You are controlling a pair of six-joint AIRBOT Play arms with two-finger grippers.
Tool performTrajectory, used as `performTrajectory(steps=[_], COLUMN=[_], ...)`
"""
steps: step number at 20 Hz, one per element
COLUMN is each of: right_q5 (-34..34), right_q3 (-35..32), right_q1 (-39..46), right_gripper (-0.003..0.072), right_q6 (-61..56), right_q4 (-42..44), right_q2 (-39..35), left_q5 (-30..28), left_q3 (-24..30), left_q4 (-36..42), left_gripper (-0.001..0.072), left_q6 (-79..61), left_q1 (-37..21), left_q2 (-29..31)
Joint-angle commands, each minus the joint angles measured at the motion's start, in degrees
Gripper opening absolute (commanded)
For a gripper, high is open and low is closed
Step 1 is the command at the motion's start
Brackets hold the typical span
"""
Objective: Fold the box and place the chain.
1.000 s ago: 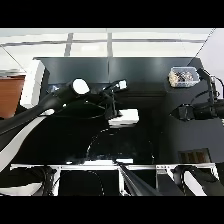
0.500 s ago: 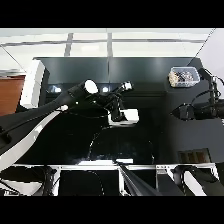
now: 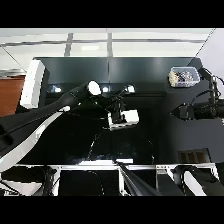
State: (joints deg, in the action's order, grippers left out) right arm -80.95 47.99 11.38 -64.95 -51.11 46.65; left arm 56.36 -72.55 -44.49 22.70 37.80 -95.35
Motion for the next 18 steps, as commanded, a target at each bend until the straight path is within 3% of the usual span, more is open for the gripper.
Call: performTrajectory(steps=[1,4,8,10,11,12,13,18], right_q5=[-0.02,-0.02,0.15,0.20,0.17,0.15,0.15,0.17], right_q3=[0.07,0.07,0.07,0.07,0.07,0.07,0.07,0.07], right_q1=[0.04,0.04,0.04,0.04,0.04,0.04,0.04,0.04], right_gripper=[0.0017,0.0017,0.0017,0.0017,0.0017,0.0017,0.0016,0.0017], right_q6=[0.02,0.02,0.02,0.02,0.02,0.02,0.02,0.04], right_q4=[0.02,0.02,0.02,0.02,0.00,0.02,0.02,0.00], right_q2=[-0.07,-0.07,-0.07,-0.07,-0.07,-0.07,-0.07,-0.07], left_q5=[-0.26,-1.29,-5.51,-6.71,-6.19,-4.37,-2.16,9.46], left_q3=[-0.94,-0.98,-0.98,-0.98,-1.31,-2.14,-3.21,-4.44], left_q4=[-3.61,-7.26,-20.94,-24.11,-24.59,-24.59,-24.79,-33.62], left_gripper=[0.0718,0.0718,0.0717,0.0701,0.0586,0.0426,0.0352,0.0351], left_q6=[0.13,3.96,14.45,16.72,16.76,16.87,18.40,36.02], left_q1=[1.70,3.19,6.34,7.65,7.82,7.58,6.97,-3.43], left_q2=[-0.02,-0.04,-0.07,-0.07,-0.04,0.07,0.59,9.38])
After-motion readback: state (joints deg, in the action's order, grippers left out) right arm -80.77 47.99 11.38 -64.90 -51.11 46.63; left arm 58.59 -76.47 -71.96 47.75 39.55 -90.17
